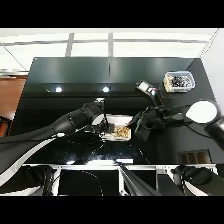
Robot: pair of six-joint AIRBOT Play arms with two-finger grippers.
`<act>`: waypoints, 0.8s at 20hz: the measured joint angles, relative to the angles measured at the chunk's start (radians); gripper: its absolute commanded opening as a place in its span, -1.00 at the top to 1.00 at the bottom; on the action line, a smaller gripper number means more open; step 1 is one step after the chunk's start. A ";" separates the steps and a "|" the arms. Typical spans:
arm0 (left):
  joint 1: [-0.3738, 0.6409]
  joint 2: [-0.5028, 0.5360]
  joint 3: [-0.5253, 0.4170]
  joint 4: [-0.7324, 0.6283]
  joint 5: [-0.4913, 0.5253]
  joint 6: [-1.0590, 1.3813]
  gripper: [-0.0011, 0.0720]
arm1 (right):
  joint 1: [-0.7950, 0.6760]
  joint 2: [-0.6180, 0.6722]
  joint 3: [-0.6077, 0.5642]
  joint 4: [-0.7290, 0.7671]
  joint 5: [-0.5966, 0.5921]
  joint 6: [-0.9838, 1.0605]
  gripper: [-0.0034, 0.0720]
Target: Fold the box and place the chain.
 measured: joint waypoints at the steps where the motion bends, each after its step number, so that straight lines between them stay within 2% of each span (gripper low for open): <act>1: 0.000 0.000 0.000 0.000 0.000 0.000 0.90 | 0.013 -0.017 -0.016 0.010 -0.027 0.003 0.90; 3: 0.000 0.000 0.000 0.000 0.000 0.000 0.90 | 0.029 -0.052 -0.048 0.015 -0.082 0.005 0.90; 4: 0.000 0.000 0.000 0.000 0.000 0.000 0.90 | 0.032 -0.066 -0.059 0.016 -0.106 0.008 0.71; 5: 0.000 0.000 0.000 0.000 0.000 0.000 0.90 | 0.037 -0.078 -0.068 0.017 -0.128 0.011 -0.17; 6: 0.000 0.000 0.000 0.000 0.000 0.000 0.90 | 0.038 -0.086 -0.072 0.020 -0.141 0.011 -0.45; 9: 0.000 0.000 0.000 0.000 0.000 0.000 0.90 | 0.013 -0.094 -0.054 -0.008 -0.108 0.023 -0.45; 13: 0.000 0.000 0.000 0.000 0.000 0.000 0.90 | -0.110 -0.057 0.029 -0.140 0.104 0.030 -0.44; 16: 0.000 0.000 0.000 0.000 0.000 0.000 0.90 | -0.232 -0.015 0.059 -0.225 0.214 0.034 -0.45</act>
